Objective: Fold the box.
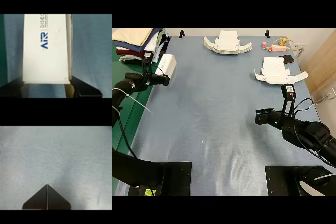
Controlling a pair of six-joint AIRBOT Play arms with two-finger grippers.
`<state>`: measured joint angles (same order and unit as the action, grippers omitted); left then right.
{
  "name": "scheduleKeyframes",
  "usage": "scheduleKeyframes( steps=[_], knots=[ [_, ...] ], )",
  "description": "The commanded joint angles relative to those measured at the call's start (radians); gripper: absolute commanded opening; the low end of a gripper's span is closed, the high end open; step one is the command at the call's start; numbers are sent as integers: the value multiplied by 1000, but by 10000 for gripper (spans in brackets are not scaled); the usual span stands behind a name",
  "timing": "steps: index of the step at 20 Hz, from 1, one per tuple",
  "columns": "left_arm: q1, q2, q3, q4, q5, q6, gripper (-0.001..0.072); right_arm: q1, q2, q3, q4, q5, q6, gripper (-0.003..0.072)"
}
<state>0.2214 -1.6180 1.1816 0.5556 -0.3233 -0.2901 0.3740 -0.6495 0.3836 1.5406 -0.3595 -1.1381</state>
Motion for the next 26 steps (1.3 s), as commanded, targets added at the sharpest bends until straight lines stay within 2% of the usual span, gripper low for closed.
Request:
scheduleKeyframes(
  steps=[1,3,6,19,20,21,26],
  knots=[
    [36,-171,204,76,-45,-129,527,0,-37,6,1,-1,42,6],
    [35,-241,292,146,-117,-203,527,0,-42,6,1,-1,50,6],
    [35,-304,363,241,-153,-332,527,0,-43,6,1,-1,66,5],
    [34,-329,365,270,-130,-332,528,0,-43,6,1,-1,76,5],
    [34,-329,365,270,-131,-332,543,0,-43,6,1,-1,76,5],
    [35,-327,365,272,-139,-332,701,0,-43,6,1,-1,76,6],
    [46,-286,365,314,-225,-332,704,0,-43,6,1,-2,76,5]
  ],
)
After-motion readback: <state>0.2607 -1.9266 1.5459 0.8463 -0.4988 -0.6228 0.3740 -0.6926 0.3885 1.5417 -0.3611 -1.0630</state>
